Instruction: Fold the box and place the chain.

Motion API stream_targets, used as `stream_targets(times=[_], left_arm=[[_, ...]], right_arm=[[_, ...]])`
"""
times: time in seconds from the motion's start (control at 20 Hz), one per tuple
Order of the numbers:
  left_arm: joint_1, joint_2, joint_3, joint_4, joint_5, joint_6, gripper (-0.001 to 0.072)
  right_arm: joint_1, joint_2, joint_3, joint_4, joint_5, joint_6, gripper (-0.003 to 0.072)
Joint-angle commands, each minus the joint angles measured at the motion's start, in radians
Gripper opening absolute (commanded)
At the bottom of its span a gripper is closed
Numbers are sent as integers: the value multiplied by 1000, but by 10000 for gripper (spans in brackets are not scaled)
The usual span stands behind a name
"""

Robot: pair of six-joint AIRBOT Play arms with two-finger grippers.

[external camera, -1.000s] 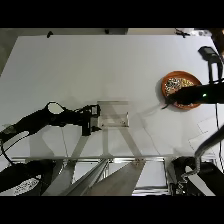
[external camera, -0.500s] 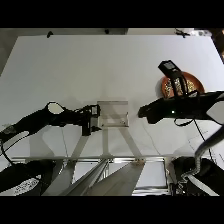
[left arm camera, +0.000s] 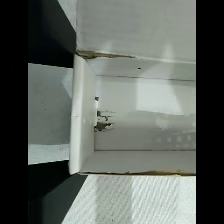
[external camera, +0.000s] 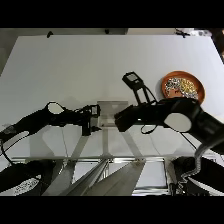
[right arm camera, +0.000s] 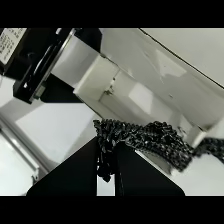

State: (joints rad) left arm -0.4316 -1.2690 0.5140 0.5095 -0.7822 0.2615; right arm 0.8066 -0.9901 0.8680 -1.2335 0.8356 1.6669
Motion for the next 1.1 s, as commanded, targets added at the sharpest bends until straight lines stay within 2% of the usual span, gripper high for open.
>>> stream_targets(times=[0.0,0.4,0.45,0.55,0.75,0.9,1.05], left_arm=[[0,0,0,0,0,0,87],[0,0,0,0,0,0,87],[0,0,0,0,0,0,87],[0,0,0,0,0,0,87],[0,0,0,0,0,0,87],[0,0,0,0,0,0,87],[0,0,0,0,0,0,87]], right_arm=[[48,-113,0,0,-101,23,10],[52,-307,0,11,-132,38,13],[52,-309,0,11,-136,38,32],[52,-307,0,12,-160,37,184],[51,-259,1,23,-148,30,199],[26,-161,1,-51,-60,26,198],[-18,-63,1,-255,124,22,198]])
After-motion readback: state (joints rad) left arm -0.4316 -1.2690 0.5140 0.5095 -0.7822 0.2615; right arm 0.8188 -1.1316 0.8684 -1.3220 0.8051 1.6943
